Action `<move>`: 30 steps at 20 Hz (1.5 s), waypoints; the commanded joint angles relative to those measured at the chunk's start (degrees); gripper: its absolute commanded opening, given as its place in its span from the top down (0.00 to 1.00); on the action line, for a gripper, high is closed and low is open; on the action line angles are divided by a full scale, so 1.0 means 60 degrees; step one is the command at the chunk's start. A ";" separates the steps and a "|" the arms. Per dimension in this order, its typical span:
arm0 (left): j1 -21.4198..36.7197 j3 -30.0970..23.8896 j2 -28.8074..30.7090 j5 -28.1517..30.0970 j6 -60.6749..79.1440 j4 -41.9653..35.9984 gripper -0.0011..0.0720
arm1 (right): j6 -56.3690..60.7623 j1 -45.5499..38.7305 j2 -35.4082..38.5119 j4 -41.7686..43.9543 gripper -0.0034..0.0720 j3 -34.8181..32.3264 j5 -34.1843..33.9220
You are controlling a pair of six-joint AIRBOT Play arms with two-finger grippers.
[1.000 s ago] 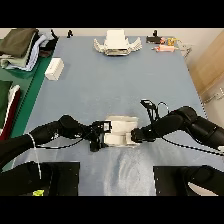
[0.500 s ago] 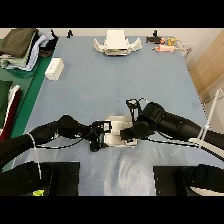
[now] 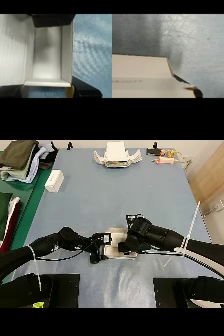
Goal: Fold the box.
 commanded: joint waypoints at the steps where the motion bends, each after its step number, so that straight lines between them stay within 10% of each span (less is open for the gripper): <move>1: 0.0000 0.0004 -0.0004 0.0000 0.0004 0.0004 0.34 | 0.0448 0.0011 -0.0076 -0.0229 0.43 0.0015 -0.0040; 4: 0.0000 0.0004 -0.0004 0.0000 0.0007 0.0004 0.34 | 0.0448 0.0011 -0.0076 -0.0288 0.52 0.0015 -0.0040; 7: 0.0000 0.0007 -0.0004 0.0000 0.0004 0.0000 0.34 | 0.0448 0.0011 -0.0073 -0.0328 0.91 0.0015 -0.0040; 13: 0.0000 0.0007 -0.0004 0.0000 0.0004 0.0004 0.34 | 0.0266 0.0011 -0.0073 -0.0335 0.95 0.0015 0.0033; 16: 0.0000 0.0007 -0.0004 0.0000 0.0004 0.0004 0.34 | 0.0029 0.0011 -0.0066 -0.0321 0.47 0.0015 0.0036; 21: 0.0000 0.0007 -0.0004 0.0000 0.0004 0.0004 0.34 | 0.0036 0.0004 -0.0062 -0.0331 0.30 0.0015 0.0015; 30: 0.0000 0.0004 -0.0004 0.0000 0.0004 0.0000 0.34 | 0.0051 -0.0007 0.1424 -0.0393 0.29 0.0273 -0.0674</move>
